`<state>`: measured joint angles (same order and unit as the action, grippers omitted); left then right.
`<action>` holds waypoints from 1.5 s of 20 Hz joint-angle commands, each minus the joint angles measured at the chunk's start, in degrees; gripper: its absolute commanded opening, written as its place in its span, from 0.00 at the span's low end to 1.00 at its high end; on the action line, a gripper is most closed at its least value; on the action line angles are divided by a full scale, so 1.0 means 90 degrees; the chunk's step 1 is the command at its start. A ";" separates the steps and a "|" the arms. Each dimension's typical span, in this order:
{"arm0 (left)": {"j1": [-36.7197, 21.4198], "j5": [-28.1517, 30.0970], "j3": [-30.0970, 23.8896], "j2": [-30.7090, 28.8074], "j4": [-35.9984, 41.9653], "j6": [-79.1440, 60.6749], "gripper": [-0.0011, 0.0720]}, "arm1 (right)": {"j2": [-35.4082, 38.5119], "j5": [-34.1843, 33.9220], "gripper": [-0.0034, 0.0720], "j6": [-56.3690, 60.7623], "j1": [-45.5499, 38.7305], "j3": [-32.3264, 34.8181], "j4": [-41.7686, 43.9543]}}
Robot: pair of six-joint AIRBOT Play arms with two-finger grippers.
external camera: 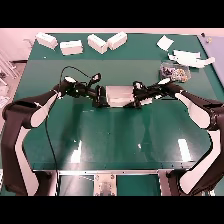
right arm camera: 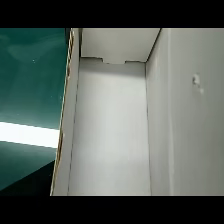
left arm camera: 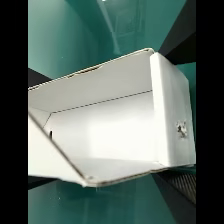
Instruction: Fold the box and place the chain.
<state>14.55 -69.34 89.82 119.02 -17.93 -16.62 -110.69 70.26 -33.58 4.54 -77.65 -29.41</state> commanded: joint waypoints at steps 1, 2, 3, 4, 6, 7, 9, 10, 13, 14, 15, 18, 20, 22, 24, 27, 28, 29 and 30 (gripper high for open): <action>0.0007 0.0250 0.0000 0.0015 0.0080 0.0010 1.00 | 0.0005 0.0034 0.81 -0.0007 0.0002 -0.0005 -0.0015; 0.0007 0.0277 0.0000 0.0024 0.0036 0.0010 1.00 | 0.0005 0.0034 0.81 -0.0007 0.0002 -0.0005 -0.0015; 0.0017 0.0299 0.0000 0.0032 -0.0002 0.0007 1.00 | 0.0005 0.0032 0.81 -0.0007 0.0002 -0.0002 -0.0015; 0.0034 0.0338 0.0002 0.0053 -0.0010 0.0015 1.00 | 0.0005 0.0034 0.81 -0.0007 0.0002 -0.0005 -0.0015; 0.0046 0.0308 0.0002 0.0070 0.0039 0.0010 0.99 | 0.0005 0.0034 0.81 -0.0007 0.0002 -0.0005 -0.0015; 0.0046 0.0311 0.0007 0.0070 0.0039 0.0007 0.99 | 0.0005 0.0034 0.81 -0.0007 0.0002 -0.0002 -0.0015; 0.0039 0.0325 0.0007 0.0070 0.0036 0.0002 0.98 | 0.0005 0.0034 0.81 -0.0007 0.0002 -0.0005 -0.0015; 0.0039 0.0316 0.0007 0.0070 0.0032 0.0000 0.98 | 0.0005 0.0034 0.81 -0.0007 0.0002 -0.0002 -0.0015; 0.0041 0.0240 0.0007 0.0068 -0.0073 0.0083 0.98 | 0.0005 0.0034 0.81 -0.0007 0.0002 -0.0005 -0.0015; 0.0041 0.0223 0.0007 0.0068 -0.0163 0.0253 0.98 | 0.0005 0.0034 0.81 -0.0007 0.0002 -0.0002 -0.0015; 0.0041 0.0187 0.0007 0.0068 -0.0240 0.0372 0.98 | 0.0005 0.0034 0.81 -0.0007 0.0002 -0.0005 -0.0015; 0.0049 0.0160 0.0044 0.0066 -0.0335 0.0425 0.98 | 0.0005 0.0034 0.81 -0.0007 0.0002 -0.0002 -0.0015; 0.0100 0.0146 0.0136 0.0066 -0.0636 0.0627 0.98 | 0.0005 0.0032 0.81 -0.0007 0.0002 -0.0005 -0.0015; 0.0158 0.0143 0.0216 0.0066 -0.0821 0.0653 0.98 | 0.0005 0.0034 0.81 -0.0007 0.0002 -0.0002 -0.0015; 0.0185 0.0294 0.0243 0.0066 -0.0758 0.0619 0.98 | 0.0005 0.0034 0.81 -0.0007 0.0002 -0.0002 -0.0015; 0.0199 0.0347 0.0243 0.0066 -0.0622 0.0408 0.98 | 0.0005 0.0034 0.81 -0.0007 0.0002 -0.0002 -0.0015; 0.0197 0.0347 0.0243 0.0066 -0.0619 0.0410 0.98 | 0.0005 0.0034 0.81 -0.0007 0.0002 -0.0002 -0.0015; 0.0197 0.0347 0.0243 0.0066 -0.0619 0.0410 0.98 | 0.0005 0.0034 0.81 -0.0007 0.0002 -0.0002 -0.0015; 0.0206 0.0347 0.0243 0.0066 -0.0617 0.0410 0.98 | 0.0005 0.0034 0.81 -0.0007 0.0002 -0.0002 -0.0015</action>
